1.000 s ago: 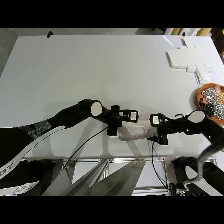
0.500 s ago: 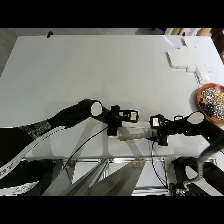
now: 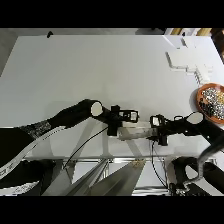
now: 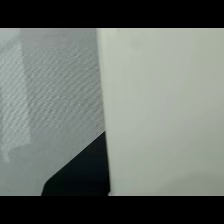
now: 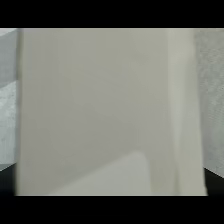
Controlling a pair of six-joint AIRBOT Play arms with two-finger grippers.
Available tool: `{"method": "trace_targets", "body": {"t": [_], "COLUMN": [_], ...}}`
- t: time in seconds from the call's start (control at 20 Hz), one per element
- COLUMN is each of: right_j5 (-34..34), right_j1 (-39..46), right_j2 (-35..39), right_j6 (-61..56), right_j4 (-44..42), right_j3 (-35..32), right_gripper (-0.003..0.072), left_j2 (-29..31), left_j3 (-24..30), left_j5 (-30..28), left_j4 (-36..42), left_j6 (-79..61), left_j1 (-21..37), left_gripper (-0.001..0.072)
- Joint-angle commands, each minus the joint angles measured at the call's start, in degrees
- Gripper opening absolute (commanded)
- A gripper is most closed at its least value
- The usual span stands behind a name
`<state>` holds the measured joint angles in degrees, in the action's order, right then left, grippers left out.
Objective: Fold the box and place the chain.
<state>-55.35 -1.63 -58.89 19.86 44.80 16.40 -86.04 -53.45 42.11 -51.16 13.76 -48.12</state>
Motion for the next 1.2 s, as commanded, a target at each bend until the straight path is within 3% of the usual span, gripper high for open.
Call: {"method": "trace_targets", "body": {"t": [0.0, 0.1, 0.6, 0.7, 0.9, 1.15], "right_j5": [-0.8, -0.7, 1.6, 1.7, 1.6, 1.6], "right_j1": [0.9, 0.9, -1.0, -1.0, -1.0, -1.0], "right_j2": [0.0, 0.0, 0.0, 0.0, 0.0, -0.1], "right_j6": [1.5, 1.7, 5.7, 5.5, 4.5, 4.3], "right_j4": [-0.4, -0.5, -7.3, -6.5, -5.7, -3.9], "right_j3": [0.0, 0.0, -1.3, -1.3, -1.3, -1.3], "right_gripper": [0.054, 0.0677, 0.0676, 0.0636, 0.0404, 0.0337], "left_j2": [0.0, 0.0, 0.0, 0.0, 0.0, 0.0], "left_j3": [0.0, 0.0, 0.0, 0.0, 0.0, 0.0], "left_j5": [0.1, 0.1, 0.1, 0.2, 0.1, 0.1], "left_j4": [-0.1, -0.1, -0.1, -0.1, -0.1, -0.1], "left_j6": [0.0, 0.0, 0.0, 0.0, 0.0, 0.0], "left_j1": [0.0, 0.0, 0.0, 0.0, 0.0, 0.0], "left_gripper": [0.001, 0.001, 0.001, 0.001, 0.001, 0.001]}}
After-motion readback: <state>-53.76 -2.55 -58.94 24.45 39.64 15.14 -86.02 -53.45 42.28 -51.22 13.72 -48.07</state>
